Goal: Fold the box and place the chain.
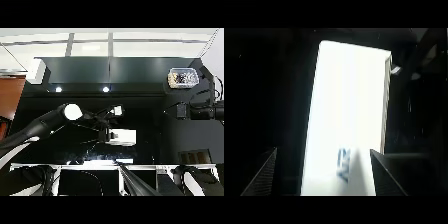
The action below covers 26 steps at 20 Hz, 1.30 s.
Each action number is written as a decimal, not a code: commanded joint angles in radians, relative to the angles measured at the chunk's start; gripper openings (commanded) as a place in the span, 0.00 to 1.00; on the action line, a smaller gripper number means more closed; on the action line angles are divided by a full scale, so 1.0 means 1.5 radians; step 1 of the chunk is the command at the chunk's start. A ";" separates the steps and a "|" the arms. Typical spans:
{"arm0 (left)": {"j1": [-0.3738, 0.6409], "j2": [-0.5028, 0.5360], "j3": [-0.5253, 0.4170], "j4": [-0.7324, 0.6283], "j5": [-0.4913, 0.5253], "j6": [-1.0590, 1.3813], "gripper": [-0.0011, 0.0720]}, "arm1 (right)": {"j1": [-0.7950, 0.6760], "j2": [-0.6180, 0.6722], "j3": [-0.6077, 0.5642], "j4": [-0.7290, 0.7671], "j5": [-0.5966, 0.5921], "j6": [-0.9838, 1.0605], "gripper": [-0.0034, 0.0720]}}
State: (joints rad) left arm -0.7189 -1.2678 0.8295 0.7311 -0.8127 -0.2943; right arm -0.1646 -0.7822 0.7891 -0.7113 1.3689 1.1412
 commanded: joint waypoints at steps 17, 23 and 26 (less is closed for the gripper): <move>-0.058 -0.062 0.034 0.083 -0.024 -0.019 0.98 | -0.001 0.001 0.001 -0.004 0.007 0.000 0.06; -0.095 -0.108 0.030 0.086 0.041 -0.049 0.99 | -0.001 0.001 0.001 -0.003 0.006 0.000 0.06; -0.115 -0.113 0.028 0.121 0.068 -0.076 0.98 | -0.001 0.001 0.001 -0.004 0.007 0.000 0.06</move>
State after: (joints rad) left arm -0.8646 -1.4223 0.8745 0.8707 -0.7620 -0.3641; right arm -0.1654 -0.7815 0.7891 -0.7166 1.3788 1.1408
